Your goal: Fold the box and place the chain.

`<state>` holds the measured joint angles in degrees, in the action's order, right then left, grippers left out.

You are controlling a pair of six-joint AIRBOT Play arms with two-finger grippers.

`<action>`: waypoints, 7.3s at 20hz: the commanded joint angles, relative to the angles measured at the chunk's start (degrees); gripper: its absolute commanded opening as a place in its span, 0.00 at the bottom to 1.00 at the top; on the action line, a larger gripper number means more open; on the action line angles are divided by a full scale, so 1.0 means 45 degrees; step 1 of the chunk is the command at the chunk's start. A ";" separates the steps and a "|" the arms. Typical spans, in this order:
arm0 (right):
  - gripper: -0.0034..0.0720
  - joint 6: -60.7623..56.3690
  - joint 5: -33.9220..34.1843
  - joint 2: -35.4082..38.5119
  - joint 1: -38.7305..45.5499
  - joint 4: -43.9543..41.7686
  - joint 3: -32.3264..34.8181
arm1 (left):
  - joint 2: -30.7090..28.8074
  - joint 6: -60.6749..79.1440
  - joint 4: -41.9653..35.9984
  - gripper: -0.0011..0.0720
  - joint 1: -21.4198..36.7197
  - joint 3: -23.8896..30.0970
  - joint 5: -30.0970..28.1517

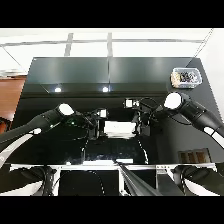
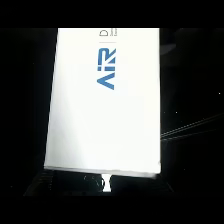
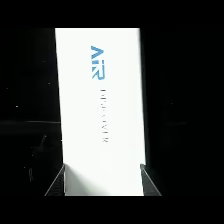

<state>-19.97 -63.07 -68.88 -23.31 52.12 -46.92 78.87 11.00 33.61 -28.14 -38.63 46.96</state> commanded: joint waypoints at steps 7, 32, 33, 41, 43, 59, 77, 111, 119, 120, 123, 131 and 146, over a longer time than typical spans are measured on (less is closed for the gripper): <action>0.78 -0.1277 -0.0325 0.0311 0.0029 -0.0151 -0.0267 | -0.0005 0.0010 0.0000 0.56 -0.0005 0.0000 0.0000; 0.06 -0.9753 0.2035 -0.0073 0.0651 -0.5095 0.3235 | -0.0005 -0.0024 -0.0015 0.56 -0.0005 0.0000 -0.0053; 0.06 -0.9709 0.2030 -0.0068 0.0651 -0.5144 0.3230 | -0.0005 -0.0024 -0.0010 0.56 -0.0005 0.0000 -0.0049; 0.06 -0.9190 -0.2327 0.1598 0.2108 -0.1763 -0.0223 | -0.0287 -0.0024 0.0170 0.56 0.0049 -0.0010 -0.0053; 0.06 -0.9680 -0.2506 0.2492 0.3687 -0.0500 -0.0675 | -0.0787 -0.0034 0.0296 0.70 0.0107 -0.0005 -0.0627; 0.06 -0.9753 -0.1166 0.3672 0.7504 -0.0874 0.0962 | 0.0481 -0.3283 0.0617 1.00 -0.2331 -0.3706 0.0034; 0.06 -0.9500 -0.0763 0.3672 0.7504 -0.0835 0.0986 | 0.1447 -0.4838 0.3842 1.00 -0.3147 -0.4823 0.1671; 0.06 -0.9981 -0.0160 0.3657 0.7495 -0.0947 0.0991 | 0.9403 -1.7758 1.0452 0.42 1.0098 -1.6742 0.3181; 0.06 -1.0093 0.0413 0.3657 0.7499 -0.0942 0.0991 | 0.6965 -1.9744 1.0705 0.67 1.0074 -1.8049 0.4804; 0.06 -1.0088 0.0330 0.3657 0.7499 -0.0942 0.0991 | 0.6377 -2.0099 1.0652 0.23 1.0074 -1.8039 0.5557; 0.06 -1.0083 -0.1010 0.3657 0.7495 -0.0724 0.0991 | 0.4551 -2.0424 0.9146 0.04 0.9986 -1.7296 0.7650; 0.06 -0.8325 0.3327 0.4813 0.5421 -0.0262 0.1987 | -0.5503 -2.0395 0.9180 0.04 0.5586 -0.3813 -0.0680; 0.06 -0.8131 0.7698 0.4745 0.5022 0.1103 0.3789 | -0.8616 -2.0876 1.0967 0.05 0.3750 0.2089 -0.2691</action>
<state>-56.58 -29.17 -47.55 -0.64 56.88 -30.00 40.42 -82.94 83.11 -11.09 -29.80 35.38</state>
